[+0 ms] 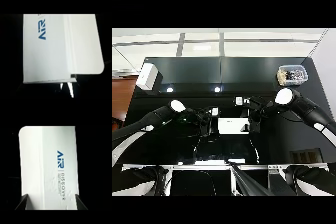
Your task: Fold the box and place the chain.
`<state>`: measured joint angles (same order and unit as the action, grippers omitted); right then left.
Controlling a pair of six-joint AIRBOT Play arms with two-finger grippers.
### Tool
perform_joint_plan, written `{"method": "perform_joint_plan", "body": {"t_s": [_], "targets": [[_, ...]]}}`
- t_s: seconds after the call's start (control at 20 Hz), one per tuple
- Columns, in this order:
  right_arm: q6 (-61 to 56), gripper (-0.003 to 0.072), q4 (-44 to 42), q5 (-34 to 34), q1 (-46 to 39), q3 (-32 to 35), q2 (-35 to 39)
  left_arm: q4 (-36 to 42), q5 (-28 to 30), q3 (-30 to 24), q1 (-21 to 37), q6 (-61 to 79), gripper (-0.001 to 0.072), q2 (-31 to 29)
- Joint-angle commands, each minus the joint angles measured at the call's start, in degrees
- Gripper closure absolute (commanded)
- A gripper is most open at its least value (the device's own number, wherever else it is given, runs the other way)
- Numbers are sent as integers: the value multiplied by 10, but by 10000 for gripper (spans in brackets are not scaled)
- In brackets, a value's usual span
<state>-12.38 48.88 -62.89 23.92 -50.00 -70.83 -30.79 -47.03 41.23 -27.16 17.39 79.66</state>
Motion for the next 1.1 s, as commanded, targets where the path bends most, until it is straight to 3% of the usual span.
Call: {"method": "perform_joint_plan", "body": {"t_s": [0.0,0.25,0.3,0.35,0.45,0.5,0.65,0.8,0.85,0.9,0.95,1.0,1.05], "targets": [[9,-5,19,-14,9,0,-2,0,0,0,0,0,350,0],[3,-2,24,6,11,0,-2,0,0,0,0,0,349,0],[-1,39,24,6,11,0,-2,0,0,0,0,0,350,0],[-10,143,24,6,11,0,-1,0,0,0,0,0,350,0],[-23,162,25,6,11,0,0,0,0,0,0,0,349,0],[-25,256,25,6,11,0,2,0,0,0,0,0,350,0],[-40,335,41,17,11,0,15,0,0,0,0,0,350,0],[-41,299,50,23,11,0,29,0,0,0,0,0,349,0],[-42,135,47,23,11,0,31,0,0,0,0,0,349,0],[-41,53,38,26,11,0,31,0,-1,0,0,0,349,0],[-40,51,22,35,11,0,31,0,-1,0,0,0,349,0],[-31,-23,0,47,11,0,31,0,-1,0,0,0,350,0],[-15,-23,-24,51,11,0,31,0,-1,0,0,0,350,0]]}}
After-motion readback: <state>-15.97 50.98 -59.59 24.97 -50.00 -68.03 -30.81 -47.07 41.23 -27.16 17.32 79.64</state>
